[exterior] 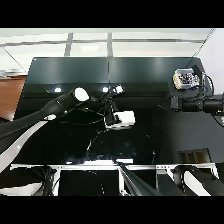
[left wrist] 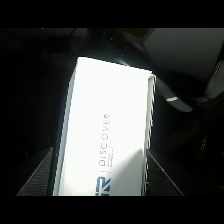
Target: Fold the box and place the chain.
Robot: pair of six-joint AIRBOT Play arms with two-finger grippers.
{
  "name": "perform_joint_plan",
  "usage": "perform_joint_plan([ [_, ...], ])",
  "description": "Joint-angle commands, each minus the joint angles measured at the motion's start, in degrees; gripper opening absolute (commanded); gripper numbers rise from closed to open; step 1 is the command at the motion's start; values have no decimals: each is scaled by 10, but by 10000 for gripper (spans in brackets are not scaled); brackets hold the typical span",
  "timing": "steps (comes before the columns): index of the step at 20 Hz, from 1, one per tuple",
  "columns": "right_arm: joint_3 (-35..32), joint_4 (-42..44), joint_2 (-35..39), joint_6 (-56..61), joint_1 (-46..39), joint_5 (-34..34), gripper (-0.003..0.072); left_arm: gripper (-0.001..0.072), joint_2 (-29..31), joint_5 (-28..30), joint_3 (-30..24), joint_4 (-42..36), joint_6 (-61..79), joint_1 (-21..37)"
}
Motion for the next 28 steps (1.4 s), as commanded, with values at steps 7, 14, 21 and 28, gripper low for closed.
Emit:
perform_joint_plan([
  [7, 1, -1, 0, 0, 0, -5, 19, 710, -3, -1, 3, 66, -12, -31],
  [14, 1, -1, 0, 0, 0, -5, 19, 710, -26, 89, 3, 96, -12, -70],
  [21, 1, -1, 0, 0, 0, -6, 19, 350, -24, 19, 36, 286, -204, -79],
  [28, 1, -1, 0, 0, 0, -24, 19, 351, -3, 33, 98, 441, -393, 280],
])
